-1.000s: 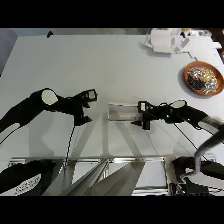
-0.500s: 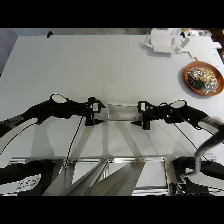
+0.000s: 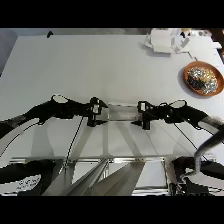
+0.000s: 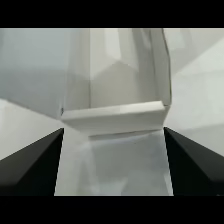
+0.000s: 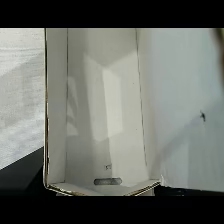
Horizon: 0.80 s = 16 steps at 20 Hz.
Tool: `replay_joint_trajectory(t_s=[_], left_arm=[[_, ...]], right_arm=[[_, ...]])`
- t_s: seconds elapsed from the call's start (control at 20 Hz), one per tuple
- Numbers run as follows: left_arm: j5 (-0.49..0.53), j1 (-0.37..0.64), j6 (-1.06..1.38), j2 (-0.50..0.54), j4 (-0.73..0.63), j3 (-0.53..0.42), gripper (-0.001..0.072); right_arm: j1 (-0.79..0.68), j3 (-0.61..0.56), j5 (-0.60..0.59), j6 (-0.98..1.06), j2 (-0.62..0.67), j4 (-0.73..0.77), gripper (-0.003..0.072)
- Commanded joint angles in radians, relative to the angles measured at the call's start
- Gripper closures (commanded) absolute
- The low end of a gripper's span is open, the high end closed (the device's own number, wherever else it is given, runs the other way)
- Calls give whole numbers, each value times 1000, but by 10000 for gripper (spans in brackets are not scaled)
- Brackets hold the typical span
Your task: Fold the box and place the chain.
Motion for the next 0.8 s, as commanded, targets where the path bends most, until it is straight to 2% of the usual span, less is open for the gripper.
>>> replay_joint_trajectory(t_s=[0.0,0.55,0.6,0.65,0.7,0.75], left_arm=[[-1,-25,6,-7,-13,0,9],[11,-38,3,-47,-135,7,17],[11,-38,2,-48,-135,8,61],[12,-38,0,-49,-134,9,150],[15,-39,-2,-49,-135,9,289],[18,-40,-2,-49,-135,9,473]], right_arm=[[0,1,0,0,1,0,324],[0,1,0,0,1,0,324],[0,1,0,0,1,0,324],[0,1,0,0,1,0,324],[0,1,0,0,1,0,324],[0,1,0,0,1,0,324]])
